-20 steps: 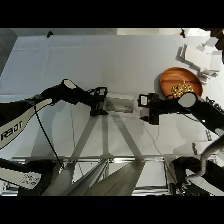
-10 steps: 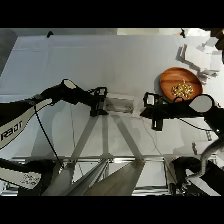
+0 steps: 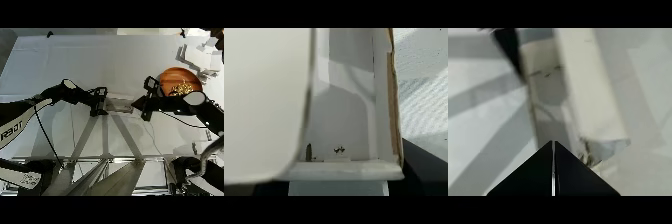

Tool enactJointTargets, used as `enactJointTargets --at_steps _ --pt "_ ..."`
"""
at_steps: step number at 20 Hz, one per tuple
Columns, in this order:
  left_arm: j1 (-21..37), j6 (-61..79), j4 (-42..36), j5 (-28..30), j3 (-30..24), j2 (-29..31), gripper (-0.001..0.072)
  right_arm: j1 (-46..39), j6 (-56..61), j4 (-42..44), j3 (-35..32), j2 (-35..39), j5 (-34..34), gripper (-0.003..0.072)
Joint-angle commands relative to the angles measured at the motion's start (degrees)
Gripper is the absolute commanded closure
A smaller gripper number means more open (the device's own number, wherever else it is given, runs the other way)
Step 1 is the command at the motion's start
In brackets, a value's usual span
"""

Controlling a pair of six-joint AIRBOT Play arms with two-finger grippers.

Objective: Fold the box and place the chain.

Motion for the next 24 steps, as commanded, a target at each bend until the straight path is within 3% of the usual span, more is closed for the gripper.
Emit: enactJointTargets --at_steps 1,3,6,12,15,18,22,24 --pt "0.0 0.0 0.0 0.0 0.0 0.0 0.0277 0.0 -8.3 18.8 0.5 -9.0 -7.0 0.0682" --pt "0.0 0.0 0.0 0.0 0.0 0.0 0.0277 0.0 -11.8 23.2 2.4 -13.7 -9.0 0.0682" --pt "0.0 0.0 0.0 0.0 0.0 0.0 0.0277 0.0 -11.8 23.2 4.5 -18.6 -8.7 0.0682" --pt "0.0 0.0 0.0 0.0 0.0 0.0 0.0277 0.0 -11.3 19.7 4.6 -18.6 -6.8 0.0681" --pt "0.0 0.0 0.0 0.0 0.0 0.0 0.0277 0.0 -11.3 18.6 4.6 -15.3 -4.0 0.068" --pt "0.0 0.0 0.0 0.0 0.0 0.0 0.0277 -0.2 -8.1 9.6 4.6 -7.5 -3.9 0.068" --pt "0.0 0.0 0.0 0.0 0.0 0.0 0.0277 -1.0 0.5 -12.2 4.3 3.7 0.6 0.068" --pt "0.0 0.0 0.0 0.0 0.0 0.0 0.0277 -1.0 0.9 -18.7 2.9 6.4 0.8 0.068"
